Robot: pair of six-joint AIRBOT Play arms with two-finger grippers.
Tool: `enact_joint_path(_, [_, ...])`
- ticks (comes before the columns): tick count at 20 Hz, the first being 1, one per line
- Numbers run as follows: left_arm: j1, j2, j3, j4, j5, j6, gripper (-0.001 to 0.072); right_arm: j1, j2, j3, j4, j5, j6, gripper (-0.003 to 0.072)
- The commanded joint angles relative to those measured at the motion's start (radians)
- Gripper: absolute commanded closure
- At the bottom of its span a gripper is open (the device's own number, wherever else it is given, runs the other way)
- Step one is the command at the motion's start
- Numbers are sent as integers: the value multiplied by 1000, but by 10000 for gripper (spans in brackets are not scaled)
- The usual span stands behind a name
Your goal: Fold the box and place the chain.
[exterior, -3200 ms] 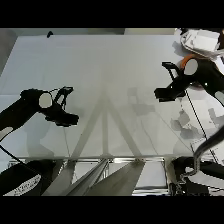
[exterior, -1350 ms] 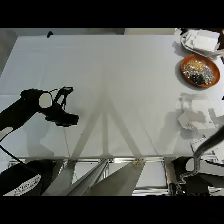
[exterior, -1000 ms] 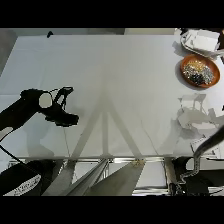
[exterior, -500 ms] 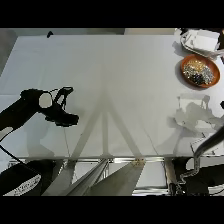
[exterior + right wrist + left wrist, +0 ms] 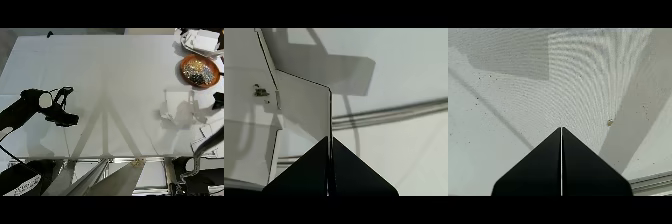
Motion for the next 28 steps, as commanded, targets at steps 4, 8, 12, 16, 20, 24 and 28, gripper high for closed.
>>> enact_joint_path(4, [1, 0, 0, 0, 0, 0, 699, 202, 221, -177, 398, -195, -122, 681])
enact_joint_path(8, [1, 0, 0, 0, 0, 0, 699, 312, 400, -462, 565, -392, -180, 681])
enact_joint_path(12, [1, 0, 0, 0, 4, 0, 699, 442, 534, -719, 600, -575, -183, 680])
enact_joint_path(16, [1, 0, 0, -1, 23, 0, 699, 547, 557, -817, 600, -639, -171, 679])
enact_joint_path(20, [1, 0, 0, -20, 23, 0, 699, 580, 557, -820, 605, -687, -144, 679])
enact_joint_path(24, [1, 0, 0, -40, 138, 0, 700, 580, 557, -820, 605, -691, -145, 678])
enact_joint_path(28, [1, 0, 0, -109, 220, 27, 699, 580, 557, -820, 604, -689, -145, 677])
